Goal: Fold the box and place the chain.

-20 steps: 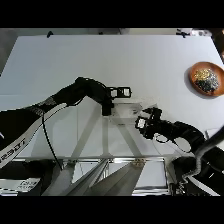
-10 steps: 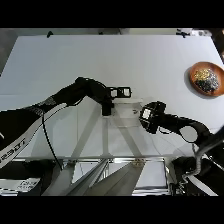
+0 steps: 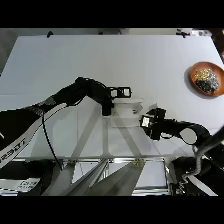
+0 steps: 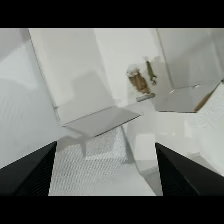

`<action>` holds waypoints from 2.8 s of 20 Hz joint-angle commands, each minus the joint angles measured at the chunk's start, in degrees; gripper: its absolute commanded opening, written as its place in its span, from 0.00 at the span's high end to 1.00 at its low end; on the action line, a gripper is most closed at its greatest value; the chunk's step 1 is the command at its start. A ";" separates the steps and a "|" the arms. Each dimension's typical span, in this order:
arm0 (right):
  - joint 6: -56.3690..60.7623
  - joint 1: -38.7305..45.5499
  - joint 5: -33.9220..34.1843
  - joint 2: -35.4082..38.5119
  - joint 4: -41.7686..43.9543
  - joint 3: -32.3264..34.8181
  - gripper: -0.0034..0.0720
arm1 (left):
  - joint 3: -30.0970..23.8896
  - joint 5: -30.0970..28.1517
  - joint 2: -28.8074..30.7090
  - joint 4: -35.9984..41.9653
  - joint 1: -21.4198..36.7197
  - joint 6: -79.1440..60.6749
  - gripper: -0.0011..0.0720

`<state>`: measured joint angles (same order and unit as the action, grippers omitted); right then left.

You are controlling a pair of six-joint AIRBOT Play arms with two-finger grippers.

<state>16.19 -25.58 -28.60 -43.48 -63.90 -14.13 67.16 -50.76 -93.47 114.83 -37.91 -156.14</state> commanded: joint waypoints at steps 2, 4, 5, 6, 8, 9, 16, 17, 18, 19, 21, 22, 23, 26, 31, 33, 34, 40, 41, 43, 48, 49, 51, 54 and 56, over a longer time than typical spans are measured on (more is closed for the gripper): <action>-0.22 -3.45 3.45 0.02 1.05 1.81 0.03 | 0.07 0.00 -0.02 -0.02 -0.04 -0.02 0.96; -0.20 -5.05 7.32 -0.55 4.37 1.81 0.03 | 0.07 0.00 -0.02 -0.02 -0.04 -0.02 0.96; -0.20 -5.05 9.55 -1.14 5.90 1.81 0.04 | 0.07 0.00 -0.02 -0.02 -0.04 0.00 0.96; -0.20 -5.05 11.15 -2.01 6.08 1.79 0.04 | 0.07 0.00 -0.02 -0.02 -0.04 -0.02 0.96; -0.22 -5.05 12.79 -4.44 6.10 1.75 0.04 | 0.07 0.00 -0.02 -0.02 -0.04 0.00 0.96; -0.22 -5.05 13.16 -5.55 6.10 1.46 0.04 | 0.07 0.00 -0.02 -0.02 -0.04 -0.02 0.96; -0.28 0.22 12.04 -8.35 8.90 -5.09 0.04 | 0.07 -0.02 -0.02 -0.02 -0.04 0.00 0.96; -1.05 1.03 11.56 -8.83 8.92 -5.66 0.04 | 0.07 0.00 -0.02 -0.02 -0.04 -0.02 0.96; -2.71 1.31 11.50 -9.07 8.98 -5.84 0.04 | 0.07 0.00 -0.02 -0.02 -0.04 -0.02 0.96; -4.79 1.31 11.41 -9.33 9.94 -5.84 0.04 | 0.07 0.00 -0.02 -0.02 -0.04 0.00 0.96; -8.87 1.31 10.95 -10.12 13.11 -5.86 0.04 | 0.07 0.00 -0.02 -0.02 -0.04 -0.02 0.96; -10.58 1.31 10.78 -10.43 14.78 -5.86 0.04 | 0.07 0.00 -0.02 -0.02 -0.04 0.00 0.96; -12.11 1.31 10.84 -10.47 15.93 -5.86 0.04 | 0.07 0.00 -0.02 -0.02 -0.04 -0.02 0.96; -15.61 1.31 10.86 -10.80 18.14 -6.19 0.04 | 0.07 0.00 -0.02 -0.02 -0.04 0.00 0.96; -23.06 2.47 9.42 -13.49 24.15 -6.58 0.04 | 0.07 0.00 -0.02 -0.02 -0.04 -0.02 0.96; -24.48 5.09 6.58 -14.45 25.16 -7.89 0.04 | 0.07 -0.02 -0.02 -0.02 -0.04 -0.02 0.96; -24.48 6.40 5.27 -14.51 25.16 -8.50 0.04 | 0.07 0.00 -0.02 -0.02 -0.04 -0.02 0.96; -37.27 8.68 0.17 -16.35 32.89 -9.20 0.05 | 0.07 0.00 -0.02 -0.02 -0.04 0.00 0.96; -39.39 8.68 0.31 -16.85 34.91 -9.20 0.05 | 0.07 0.00 -0.02 -0.02 -0.04 0.00 0.96; -40.35 8.70 0.37 -17.31 36.09 -9.55 0.05 | 0.07 0.00 -0.02 -0.02 -0.04 -0.02 0.96; -41.94 11.93 -3.50 -19.02 37.44 -11.41 0.05 | 0.07 -0.02 -0.02 0.00 -0.04 -0.02 0.96; -42.16 12.55 -4.39 -19.23 37.51 -11.65 0.05 | 0.07 0.00 -0.02 -0.02 -0.04 -0.02 0.96; -43.36 13.35 -5.88 -19.34 38.27 -11.96 0.06 | 0.07 0.00 -0.02 -0.02 -0.04 -0.02 0.96; -46.34 13.57 -6.62 -19.63 40.19 -11.96 0.07 | 0.07 0.00 -0.02 -0.02 -0.04 -0.02 0.96; -46.77 13.92 -6.62 -19.63 40.19 -11.96 0.08 | 0.07 0.00 -0.02 -0.02 -0.04 0.00 0.96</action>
<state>-28.69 -12.21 -34.15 -62.96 -24.77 -25.93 67.16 -50.72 -93.49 114.83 -37.91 -156.14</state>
